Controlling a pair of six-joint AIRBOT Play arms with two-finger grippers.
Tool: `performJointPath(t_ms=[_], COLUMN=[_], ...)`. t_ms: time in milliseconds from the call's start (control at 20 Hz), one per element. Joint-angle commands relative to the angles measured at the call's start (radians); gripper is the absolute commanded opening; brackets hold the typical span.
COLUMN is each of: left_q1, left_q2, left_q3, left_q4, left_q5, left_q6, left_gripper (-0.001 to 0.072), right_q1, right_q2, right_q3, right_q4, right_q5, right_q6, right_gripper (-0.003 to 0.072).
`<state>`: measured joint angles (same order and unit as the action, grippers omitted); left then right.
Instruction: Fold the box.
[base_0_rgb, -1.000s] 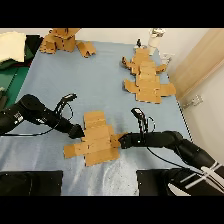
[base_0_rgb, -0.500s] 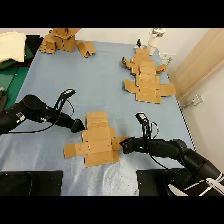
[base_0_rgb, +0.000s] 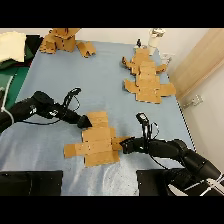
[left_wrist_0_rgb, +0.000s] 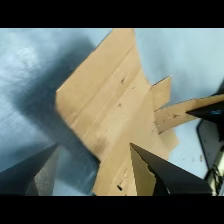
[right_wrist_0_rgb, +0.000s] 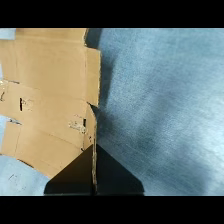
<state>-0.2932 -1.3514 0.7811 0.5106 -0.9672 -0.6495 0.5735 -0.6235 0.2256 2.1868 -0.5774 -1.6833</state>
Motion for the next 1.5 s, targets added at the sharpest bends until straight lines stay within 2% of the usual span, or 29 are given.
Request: performJointPath(t_ms=[0,100,150,200,250,450,500,550,600,650,700,900,950,1000,1050,1100,1250,1350,1450], left_q1=[0.0,0.0,0.0,0.0,0.0,0.0,0.0,0.0,0.0,0.001,0.001,0.0,0.001,0.0,0.0,0.0,-0.006,-0.024,-0.062], left_q2=[-0.08,-0.117,-0.134,-0.147,-0.158,-0.162,-0.163,-0.163,-0.163,-0.163,-0.162,-0.163,-0.162,-0.162,-0.162,-0.161,-0.133,-0.078,-0.011], left_q3=[0.044,0.049,0.048,0.049,0.049,0.049,0.049,0.049,0.049,0.049,0.049,0.049,0.049,0.049,0.049,0.049,0.048,0.048,0.044], left_q4=[-0.117,-0.122,-0.122,-0.122,-0.132,-0.205,-0.209,-0.209,-0.208,-0.208,-0.208,-0.208,-0.208,-0.208,-0.208,-0.214,-0.226,-0.226,-0.228], left_q5=[-0.114,-0.137,-0.148,-0.163,-0.175,-0.176,-0.177,-0.176,-0.175,-0.175,-0.175,-0.169,-0.171,-0.171,-0.171,-0.173,-0.186,-0.184,-0.135], left_q6=[0.082,0.082,0.082,0.091,0.11,0.171,0.184,0.19,0.193,0.199,0.215,0.249,0.266,0.285,0.301,0.311,0.327,0.339,0.397], left_gripper=[0.0665,0.0665,0.0618,0.0436,0.0382,0.0363,0.0269,0.0222,0.0221,0.0182,0.0052,0.0043,0.0018,0.0013,0.0013,0.0012,0.0011,0.0011,0.0011], right_q1=[0.0,0.0,0.0,0.0,0.0,0.0,0.0,0.0,0.0,0.0,0.0,0.0,0.0,0.0,0.0,-0.009,-0.079,-0.142,-0.189], right_q2=[0.001,0.001,0.001,0.001,0.001,0.001,0.001,0.001,0.001,0.001,0.001,0.001,0.001,0.001,0.001,0.001,0.002,0.002,0.002], right_q3=[-0.001,0.0,0.0,0.0,0.0,0.0,-0.001,0.0,0.0,-0.001,-0.001,-0.001,0.0,0.0,0.001,0.003,0.056,0.134,0.224], right_q4=[-0.005,-0.008,-0.011,-0.012,-0.015,-0.019,-0.019,-0.019,-0.021,-0.023,-0.026,-0.026,-0.026,-0.029,-0.039,-0.058,-0.231,-0.408,-0.51], right_q5=[0.0,0.0,0.0,0.0,0.0,0.0,-0.002,-0.004,-0.006,-0.008,-0.007,-0.011,-0.011,-0.01,-0.01,-0.01,-0.104,-0.253,-0.389], right_q6=[0.0,0.0,0.0,0.0,0.0,0.0,0.0,0.0,0.0,0.0,0.0,0.0,0.0,0.0,0.0,0.0,0.099,0.19,0.218], right_gripper=[-0.0001,-0.0001,0.0,0.0,0.0,0.0,0.0,0.0,0.0,0.0,0.0,0.0002,0.0005,0.0082,0.0261,0.0379,0.0384,0.0384,0.0378])
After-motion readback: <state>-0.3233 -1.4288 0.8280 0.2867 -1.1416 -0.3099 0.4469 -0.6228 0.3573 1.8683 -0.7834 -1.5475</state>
